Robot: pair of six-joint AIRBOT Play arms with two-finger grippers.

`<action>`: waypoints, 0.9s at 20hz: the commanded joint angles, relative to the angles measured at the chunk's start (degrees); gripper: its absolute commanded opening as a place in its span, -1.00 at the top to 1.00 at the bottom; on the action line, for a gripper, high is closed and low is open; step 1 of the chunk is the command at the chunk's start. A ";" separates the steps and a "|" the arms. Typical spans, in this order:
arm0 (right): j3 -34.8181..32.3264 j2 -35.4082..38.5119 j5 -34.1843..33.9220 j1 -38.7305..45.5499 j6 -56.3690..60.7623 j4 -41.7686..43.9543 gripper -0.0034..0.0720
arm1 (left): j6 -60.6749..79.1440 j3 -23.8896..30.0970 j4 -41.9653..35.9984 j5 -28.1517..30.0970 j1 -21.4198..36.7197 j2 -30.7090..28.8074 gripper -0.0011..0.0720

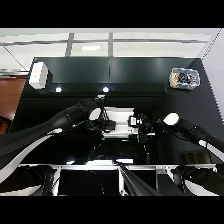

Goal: Fold the box and place the chain.

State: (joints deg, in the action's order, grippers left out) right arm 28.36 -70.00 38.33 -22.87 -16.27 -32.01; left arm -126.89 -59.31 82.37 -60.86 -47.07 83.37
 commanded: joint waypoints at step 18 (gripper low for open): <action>0.00 0.00 0.00 -0.04 0.00 0.02 0.86 | -7.17 -2.99 2.78 -0.90 -1.99 2.84 0.89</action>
